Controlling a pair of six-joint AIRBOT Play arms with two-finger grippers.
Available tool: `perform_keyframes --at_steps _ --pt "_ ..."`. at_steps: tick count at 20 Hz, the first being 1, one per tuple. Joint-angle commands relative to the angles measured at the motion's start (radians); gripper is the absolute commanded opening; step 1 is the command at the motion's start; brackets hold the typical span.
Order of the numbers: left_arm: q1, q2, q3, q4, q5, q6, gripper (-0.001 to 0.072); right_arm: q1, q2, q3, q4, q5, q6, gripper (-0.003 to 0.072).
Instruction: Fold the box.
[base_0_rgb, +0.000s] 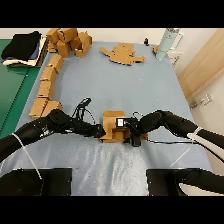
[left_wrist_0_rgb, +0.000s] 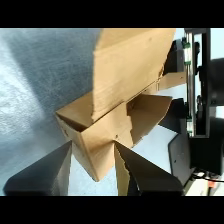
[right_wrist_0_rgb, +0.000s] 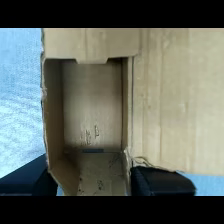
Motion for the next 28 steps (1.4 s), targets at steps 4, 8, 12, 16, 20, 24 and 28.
perform_keyframes --at_steps 4,8,12,16,20,24,28 --pt "-0.193 -0.002 0.121 0.452 0.042 -0.525 0.0421 0.000 -0.001 0.000 0.000 0.000 0.000 0.0522" --pt "-0.273 -0.060 0.206 0.634 -0.051 -0.787 0.0421 0.000 -0.001 -0.001 0.000 0.000 0.000 0.0522" --pt "-0.333 -0.158 0.312 0.785 -0.151 -0.971 0.0421 0.000 -0.001 -0.001 0.000 0.000 0.000 0.0522" --pt "-0.351 -0.219 0.430 0.889 -0.277 -1.072 0.0421 0.000 -0.001 0.000 0.000 0.000 0.000 0.0522" --pt "-0.380 -0.294 0.526 0.956 -0.395 -1.146 0.0421 0.000 -0.001 0.000 0.000 0.000 0.000 0.0522" --pt "-0.388 -0.364 0.566 0.970 -0.448 -1.273 0.0420 0.000 -0.001 0.000 0.000 0.000 0.000 0.0521" --pt "-0.388 -0.396 0.566 0.949 -0.367 -1.314 0.0420 0.000 -0.001 -0.001 0.000 0.000 0.000 0.0522"
